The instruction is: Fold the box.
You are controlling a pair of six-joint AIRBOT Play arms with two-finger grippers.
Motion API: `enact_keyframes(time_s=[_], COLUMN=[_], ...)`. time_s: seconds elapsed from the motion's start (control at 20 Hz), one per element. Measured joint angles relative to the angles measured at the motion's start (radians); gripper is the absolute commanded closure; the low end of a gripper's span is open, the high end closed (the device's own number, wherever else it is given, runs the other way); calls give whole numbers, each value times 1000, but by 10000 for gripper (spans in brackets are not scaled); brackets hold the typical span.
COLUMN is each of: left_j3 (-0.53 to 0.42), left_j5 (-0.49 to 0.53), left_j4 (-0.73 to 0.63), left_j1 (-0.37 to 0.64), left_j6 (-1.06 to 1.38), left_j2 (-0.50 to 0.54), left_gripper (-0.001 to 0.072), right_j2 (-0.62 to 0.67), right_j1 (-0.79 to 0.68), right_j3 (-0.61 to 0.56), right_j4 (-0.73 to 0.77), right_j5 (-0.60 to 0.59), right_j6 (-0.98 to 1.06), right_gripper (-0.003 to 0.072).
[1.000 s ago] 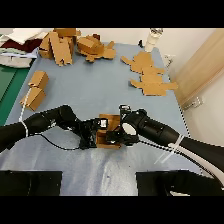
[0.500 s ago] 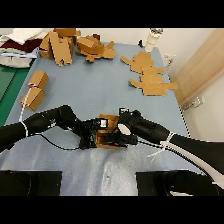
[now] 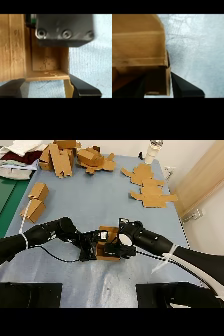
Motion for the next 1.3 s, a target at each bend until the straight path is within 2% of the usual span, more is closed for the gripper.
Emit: enact_keyframes(time_s=[0.1,0.15,0.2,0.3,0.35,0.5,0.6,0.65,0.7,0.8,0.95,1.05,1.15,1.3], left_j3=[0,0,0,0,0,0,0,0,0,0,0,0,0,0], left_j5=[0,0,0,0,0,0,0,0,0,0,0,0,0,0], left_j4=[0,0,0,0,0,0,0,0,0,0,0,0,0,0], left_j1=[0,0,0,0,0,0,0,0,0,0,0,0,0,0], left_j6=[0,0,0,0,0,0,0,0,0,0,0,0,0,0], left_j2=[0,0,0,0,0,0,0,0,0,0,0,0,0,0], left_gripper=[302,302,302,301,302,302,302,302,302,302,302,301,301,302], right_j2=[37,61,87,156,199,323,384,400,402,369,230,109,-12,-142], right_j1=[-2,-2,-2,-2,-2,-56,-169,-251,-335,-505,-702,-767,-805,-826], right_j3=[15,21,24,29,29,12,-35,-70,-108,-186,-259,-275,-276,-271], right_j4=[-16,-28,-42,-76,-101,-185,-185,-145,-72,169,649,925,1125,1352], right_j5=[43,74,105,168,194,261,219,150,77,-78,-193,-200,-167,-10], right_j6=[7,15,23,47,64,95,53,-11,-92,-342,-854,-1155,-1401,-1700], right_gripper=[215,263,401,526,662,684,684,684,684,685,685,685,685,685])
